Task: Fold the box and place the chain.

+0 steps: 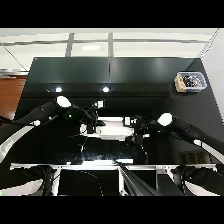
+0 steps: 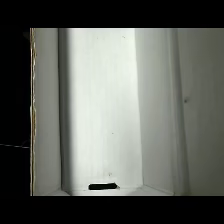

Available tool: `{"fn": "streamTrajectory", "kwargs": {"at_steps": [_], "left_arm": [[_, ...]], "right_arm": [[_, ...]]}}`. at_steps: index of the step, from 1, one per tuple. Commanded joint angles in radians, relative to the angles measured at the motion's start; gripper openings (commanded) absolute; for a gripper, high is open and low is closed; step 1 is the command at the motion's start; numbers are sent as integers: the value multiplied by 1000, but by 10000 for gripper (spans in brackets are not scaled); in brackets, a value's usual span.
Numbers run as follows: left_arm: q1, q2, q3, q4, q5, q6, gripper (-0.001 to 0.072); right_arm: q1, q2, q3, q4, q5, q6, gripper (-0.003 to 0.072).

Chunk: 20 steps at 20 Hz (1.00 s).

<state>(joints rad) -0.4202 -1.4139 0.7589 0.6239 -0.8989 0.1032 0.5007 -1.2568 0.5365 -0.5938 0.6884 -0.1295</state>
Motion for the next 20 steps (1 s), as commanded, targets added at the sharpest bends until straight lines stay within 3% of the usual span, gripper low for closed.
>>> {"fn": "streamTrajectory", "kwargs": {"at_steps": [1,12,13,15,16,17,18,20], "left_arm": [[0,0,1,0,2,0,28],[0,0,1,0,2,0,28],[0,0,1,0,2,0,29],[0,0,1,-1,3,-3,34],[0,2,4,0,1,-14,70],[0,8,13,2,1,-55,215],[0,19,27,14,-2,-92,324],[0,57,67,101,-36,-172,429]], "right_arm": [[5,-2,-1,-16,-13,15,611],[-43,-1,-1,-8,29,16,610],[-42,-1,-1,-8,29,16,512],[-34,-1,-1,-15,26,16,489],[-30,-1,-1,-21,25,18,489],[-28,-1,-1,-26,25,18,486],[-28,-1,-1,-27,25,21,391],[-28,-1,-1,-27,25,21,198]]}}
